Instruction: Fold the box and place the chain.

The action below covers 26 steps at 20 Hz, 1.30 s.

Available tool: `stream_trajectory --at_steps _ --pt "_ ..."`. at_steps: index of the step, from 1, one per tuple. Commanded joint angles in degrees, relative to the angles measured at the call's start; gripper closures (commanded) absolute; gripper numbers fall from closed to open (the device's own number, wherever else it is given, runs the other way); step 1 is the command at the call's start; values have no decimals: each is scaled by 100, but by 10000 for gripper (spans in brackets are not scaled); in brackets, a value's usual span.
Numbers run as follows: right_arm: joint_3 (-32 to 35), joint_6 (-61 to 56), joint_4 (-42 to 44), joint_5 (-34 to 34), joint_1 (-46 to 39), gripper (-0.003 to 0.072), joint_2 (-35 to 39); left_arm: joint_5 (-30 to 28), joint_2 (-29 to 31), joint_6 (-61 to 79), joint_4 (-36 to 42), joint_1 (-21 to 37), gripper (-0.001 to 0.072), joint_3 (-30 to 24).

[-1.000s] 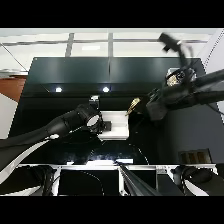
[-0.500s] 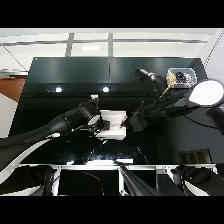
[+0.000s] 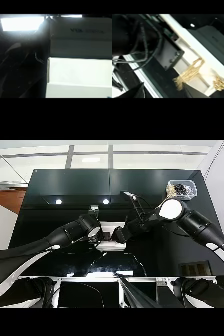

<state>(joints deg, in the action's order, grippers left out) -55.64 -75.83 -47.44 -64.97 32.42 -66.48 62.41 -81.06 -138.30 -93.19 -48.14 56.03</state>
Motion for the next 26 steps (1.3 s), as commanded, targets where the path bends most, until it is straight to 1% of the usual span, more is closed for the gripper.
stream_trajectory --at_steps 1,3,5,6,7,8,9,10,11,13,14,15,16,18,19,21,23,24,26 --pt "-7 55 -127 -168 -560 150 160 0 -2 4 4 -2 679 7" --pt "-7 170 -269 -439 -1331 150 507 0 -2 7 2 -2 679 7" --pt "-4 170 -737 -599 -2166 150 772 2 -2 7 2 -2 679 7" --pt "-4 166 -1047 -584 -2505 150 793 0 -2 7 4 -2 679 7" --pt "31 98 -1438 -393 -2830 150 769 0 -2 7 9 -2 679 7" --pt "153 -144 -1860 120 -3082 149 758 2 -2 7 22 -2 679 7" --pt "339 -452 -2260 719 -3250 132 739 2 -2 4 22 -2 679 7" --pt "540 -680 -2608 1300 -3366 -9 647 0 -2 7 22 -2 679 7" --pt "636 -844 -2728 1639 -3425 -23 455 0 -2 7 22 -2 679 7" --pt "640 -1322 -2785 2251 -3453 -22 -151 9 -2 7 22 -2 679 7" --pt "616 -1891 -2920 2684 -3456 -22 -450 9 -2 4 55 -2 679 7" --pt "520 -2337 -3010 2955 -3456 -13 -721 9 -2 4 72 -4 679 7" --pt "339 -2616 -3080 3101 -3451 -12 -1012 4 -2 7 81 -4 679 7" --pt "-111 -2924 -3193 3123 -3453 -9 -1574 22 -2 4 92 -2 679 7" --pt "-321 -3128 -3305 3084 -3453 26 -1812 22 -2 4 92 -2 679 7" --pt "-691 -3335 -3318 3067 -3451 27 -2229 22 -2 4 92 -2 679 7" --pt "-962 -3399 -3263 2935 -3451 122 -2535 24 -2 2 92 -2 679 7" --pt "-1058 -3394 -3224 2859 -3451 151 -2649 37 -2 2 92 -2 679 7" --pt "-1108 -3388 -3211 2800 -3453 413 -2697 44 -2 2 92 -2 679 7"
